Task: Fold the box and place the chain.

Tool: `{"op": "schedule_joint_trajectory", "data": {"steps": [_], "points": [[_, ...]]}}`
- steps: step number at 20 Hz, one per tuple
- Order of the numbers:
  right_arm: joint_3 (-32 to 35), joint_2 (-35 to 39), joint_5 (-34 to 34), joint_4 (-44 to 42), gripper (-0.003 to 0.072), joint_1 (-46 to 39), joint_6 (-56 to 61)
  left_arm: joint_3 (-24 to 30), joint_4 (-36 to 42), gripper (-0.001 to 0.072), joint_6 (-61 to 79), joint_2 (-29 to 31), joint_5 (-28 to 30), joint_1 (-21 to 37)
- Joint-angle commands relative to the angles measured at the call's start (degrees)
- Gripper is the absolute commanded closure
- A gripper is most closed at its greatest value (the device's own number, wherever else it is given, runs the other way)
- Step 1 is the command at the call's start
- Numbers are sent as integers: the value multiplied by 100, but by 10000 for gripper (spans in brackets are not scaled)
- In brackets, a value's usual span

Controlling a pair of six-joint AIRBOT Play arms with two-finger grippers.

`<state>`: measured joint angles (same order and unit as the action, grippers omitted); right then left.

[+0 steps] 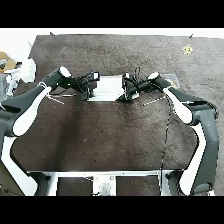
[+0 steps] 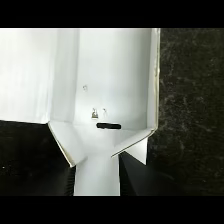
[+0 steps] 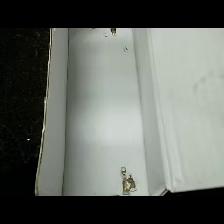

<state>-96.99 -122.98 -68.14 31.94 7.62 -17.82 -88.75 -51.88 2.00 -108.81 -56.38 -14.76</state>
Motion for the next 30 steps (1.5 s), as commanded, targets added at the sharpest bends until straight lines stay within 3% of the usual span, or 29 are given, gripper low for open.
{"op": "schedule_joint_trajectory", "data": {"steps": [1, 2, 3, 4, 9, 30], "points": [[2, -2, 0, -2, 238, 4, 2, -4, 33, 424, 0, -2, 114, -2], [2, -2, 0, -2, 238, 4, 2, -4, 70, 426, 0, -4, 103, -2], [2, -2, 0, -2, 238, 4, 2, -4, 142, 533, 2, -13, 87, -2], [2, -2, 0, -2, 238, 4, 2, 2, 251, 539, 4, -22, 85, -2], [2, -2, -2, -2, 238, 4, 2, 2, 619, 535, 175, -24, -131, -42], [2, -2, 0, -2, 238, 4, 2, 55, 1641, 534, 909, -282, 90, -55]]}}
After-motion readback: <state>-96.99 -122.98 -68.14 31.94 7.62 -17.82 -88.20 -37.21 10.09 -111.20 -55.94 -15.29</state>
